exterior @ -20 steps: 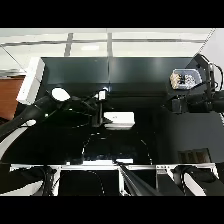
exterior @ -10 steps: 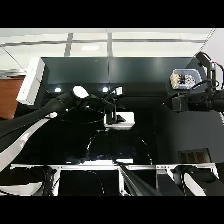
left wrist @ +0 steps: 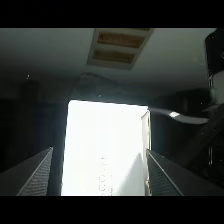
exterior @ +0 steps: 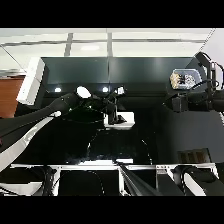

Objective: Fold the box and place the chain.

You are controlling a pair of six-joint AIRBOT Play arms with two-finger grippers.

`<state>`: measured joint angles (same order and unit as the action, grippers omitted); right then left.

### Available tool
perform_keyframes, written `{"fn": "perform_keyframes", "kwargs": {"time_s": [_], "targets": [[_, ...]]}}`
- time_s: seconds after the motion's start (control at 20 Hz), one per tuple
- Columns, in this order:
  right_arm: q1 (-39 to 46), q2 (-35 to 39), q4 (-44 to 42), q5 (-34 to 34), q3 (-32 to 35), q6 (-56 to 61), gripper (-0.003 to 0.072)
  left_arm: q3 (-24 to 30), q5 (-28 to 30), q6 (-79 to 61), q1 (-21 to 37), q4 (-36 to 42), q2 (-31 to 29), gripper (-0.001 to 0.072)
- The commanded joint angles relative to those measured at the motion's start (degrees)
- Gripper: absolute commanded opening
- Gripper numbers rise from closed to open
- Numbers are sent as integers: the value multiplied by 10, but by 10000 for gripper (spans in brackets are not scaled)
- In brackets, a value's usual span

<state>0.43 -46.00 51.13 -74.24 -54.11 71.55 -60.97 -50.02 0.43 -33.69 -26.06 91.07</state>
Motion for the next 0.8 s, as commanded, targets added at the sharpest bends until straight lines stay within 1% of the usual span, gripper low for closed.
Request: {"fn": "perform_keyframes", "kwargs": {"time_s": [0.0,0.1,0.3,0.5,0.65,0.75], "targets": [[0,0,1,0,0,-4,10,0,-10,0,0,-1,1,697],[0,0,1,1,0,-4,10,0,-30,0,-1,-3,1,697],[0,0,1,6,0,-5,10,0,-40,0,-1,-19,1,697],[0,0,2,10,0,-4,10,0,-26,0,-9,-76,1,698],[0,0,4,10,0,-4,10,0,-23,-5,-17,-94,1,699],[0,0,6,10,0,-4,10,0,-7,-7,-26,-126,1,699]]}}
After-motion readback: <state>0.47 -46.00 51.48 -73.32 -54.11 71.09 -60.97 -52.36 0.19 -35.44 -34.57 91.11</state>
